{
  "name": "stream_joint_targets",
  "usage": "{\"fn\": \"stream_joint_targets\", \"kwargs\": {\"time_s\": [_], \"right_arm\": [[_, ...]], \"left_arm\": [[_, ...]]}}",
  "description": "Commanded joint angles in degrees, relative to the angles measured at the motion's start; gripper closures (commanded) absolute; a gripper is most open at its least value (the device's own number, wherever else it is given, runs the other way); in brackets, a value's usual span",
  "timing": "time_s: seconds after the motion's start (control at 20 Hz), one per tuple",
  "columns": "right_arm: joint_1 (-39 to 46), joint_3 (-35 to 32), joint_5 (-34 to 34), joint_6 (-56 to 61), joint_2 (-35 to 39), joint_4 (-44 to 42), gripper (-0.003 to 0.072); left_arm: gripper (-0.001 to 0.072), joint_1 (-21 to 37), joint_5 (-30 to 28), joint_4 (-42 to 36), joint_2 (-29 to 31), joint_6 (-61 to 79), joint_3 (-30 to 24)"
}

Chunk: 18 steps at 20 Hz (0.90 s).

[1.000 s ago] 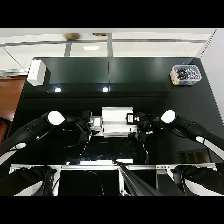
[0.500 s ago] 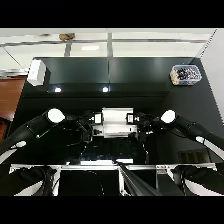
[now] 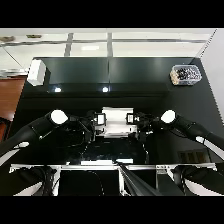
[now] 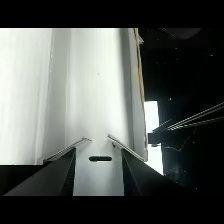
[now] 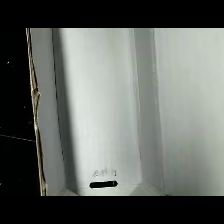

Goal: Fold the box and place the chain.

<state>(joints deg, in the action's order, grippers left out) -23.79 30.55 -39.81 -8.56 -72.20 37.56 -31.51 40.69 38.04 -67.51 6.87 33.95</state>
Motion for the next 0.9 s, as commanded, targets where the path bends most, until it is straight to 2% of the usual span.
{"fn": "stream_joint_targets", "kwargs": {"time_s": [0.0,0.05,0.1,0.3,0.65,0.75,0.85], "right_arm": [[-0.02,0.02,0.0,0.0,0.02,-0.02,0.0494],[-0.02,0.02,0.0,0.0,0.02,-0.02,0.0494],[-0.02,0.02,0.0,0.0,0.02,-0.02,0.0494],[-0.02,0.02,0.0,0.0,0.02,-0.02,0.0494],[-0.02,0.02,0.0,0.0,0.02,-0.02,0.0494],[-0.02,0.02,0.0,0.0,0.02,-0.02,0.0494],[-0.02,0.02,0.0,0.0,0.02,-0.02,0.0494]], "left_arm": [[0.0392,-1.05,-2.8,-2.69,-1.81,-0.02,0.07],[0.0508,-1.03,-2.78,-4.81,-2.4,-0.02,0.07],[0.0557,-1.03,-2.75,-6.03,-2.93,-0.02,0.07],[0.0557,-1.05,-2.62,-8.98,-3.74,-0.04,0.07],[0.0554,-1.07,-2.97,-9.2,-4.85,-0.02,0.07],[0.0685,-1.25,-2.54,-9.11,-5.27,-0.02,0.07],[0.067,-1.42,-2.54,-9.2,-5.29,-0.02,0.07]]}}
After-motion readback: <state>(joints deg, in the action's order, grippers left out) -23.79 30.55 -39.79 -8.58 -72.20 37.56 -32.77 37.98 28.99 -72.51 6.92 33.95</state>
